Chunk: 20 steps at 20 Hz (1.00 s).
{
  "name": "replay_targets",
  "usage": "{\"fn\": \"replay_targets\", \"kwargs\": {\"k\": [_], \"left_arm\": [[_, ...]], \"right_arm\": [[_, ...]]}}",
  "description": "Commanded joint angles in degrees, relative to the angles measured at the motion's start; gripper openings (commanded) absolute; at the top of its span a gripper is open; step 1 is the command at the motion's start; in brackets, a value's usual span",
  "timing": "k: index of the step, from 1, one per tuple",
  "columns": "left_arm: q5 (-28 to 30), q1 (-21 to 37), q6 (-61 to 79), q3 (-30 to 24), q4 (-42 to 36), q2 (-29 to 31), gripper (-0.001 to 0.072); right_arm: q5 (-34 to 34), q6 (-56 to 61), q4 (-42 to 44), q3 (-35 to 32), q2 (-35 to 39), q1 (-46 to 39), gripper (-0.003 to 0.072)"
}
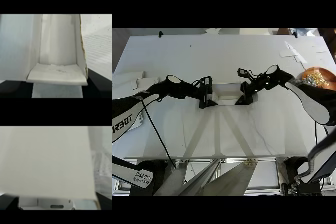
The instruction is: Fold the box and place the chain.
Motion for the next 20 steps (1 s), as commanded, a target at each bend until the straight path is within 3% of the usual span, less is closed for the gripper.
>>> {"fn": "replay_targets", "kwargs": {"k": [1,5,8,9,11,12,16,18,20], "left_arm": [[-0.26,0.04,-0.02,0.04,0.07,0.00,0.0376],[-0.26,0.04,-0.02,0.04,0.04,0.00,0.0376],[-0.26,0.04,-0.02,0.04,0.07,0.00,0.0376],[-0.26,0.04,-0.02,0.04,0.04,0.00,0.0376],[-0.26,0.04,-0.02,0.04,0.04,0.00,0.0376],[-0.26,0.04,-0.02,0.04,0.07,0.00,0.0376],[-0.26,0.04,-0.02,0.04,0.07,0.00,0.0376],[-0.26,0.04,-0.02,0.04,0.07,0.00,0.0376],[-0.26,0.04,-0.02,0.04,0.07,0.00,0.0376]], "right_arm": [[1.62,3.06,-5.60,0.07,2.21,-0.15,0.0685],[5.60,5.35,-11.96,0.07,5.92,-2.03,0.0636],[6.58,9.88,-12.15,0.07,8.87,-5.11,0.0623],[6.78,11.98,-12.20,0.07,9.73,-5.88,0.0501],[9.46,14.91,-12.17,0.07,11.15,-6.97,0.0098],[11.80,16.44,-11.72,0.07,11.54,-7.06,0.0014],[14.60,21.35,-0.42,0.07,11.63,-4.59,0.0013],[10.12,21.40,5.14,0.07,11.63,-2.25,0.0013],[0.50,21.38,9.05,0.07,11.50,0.04,0.0013]]}}
